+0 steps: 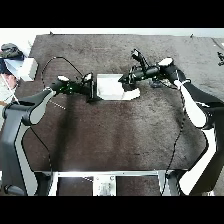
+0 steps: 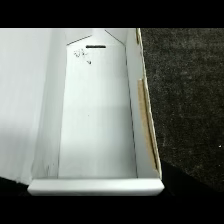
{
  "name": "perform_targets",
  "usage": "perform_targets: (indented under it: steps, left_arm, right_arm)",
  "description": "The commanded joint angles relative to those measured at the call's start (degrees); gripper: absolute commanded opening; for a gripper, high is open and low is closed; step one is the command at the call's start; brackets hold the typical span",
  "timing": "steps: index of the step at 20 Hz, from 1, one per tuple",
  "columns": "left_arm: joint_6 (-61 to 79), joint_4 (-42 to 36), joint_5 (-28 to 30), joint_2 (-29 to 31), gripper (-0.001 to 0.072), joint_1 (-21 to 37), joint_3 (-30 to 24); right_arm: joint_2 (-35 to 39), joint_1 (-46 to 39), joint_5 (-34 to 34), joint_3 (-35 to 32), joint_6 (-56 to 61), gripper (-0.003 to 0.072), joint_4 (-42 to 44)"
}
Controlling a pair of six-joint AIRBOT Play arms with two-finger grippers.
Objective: Fold the box and place the chain.
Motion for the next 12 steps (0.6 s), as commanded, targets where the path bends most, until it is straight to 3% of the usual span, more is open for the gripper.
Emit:
perform_targets:
  steps: [1,12]
  left_arm:
    - [0.0,0.0,0.0,0.0,0.0353,0.0,0.0]
    - [0.0,0.0,0.0,0.0,0.0353,0.0,0.0]
  right_arm:
    - [-1.3,0.5,-7.4,0.0,0.0,0.0031,0.7]
    - [-5.2,0.5,-6.8,0.0,0.0,0.0031,-2.4]
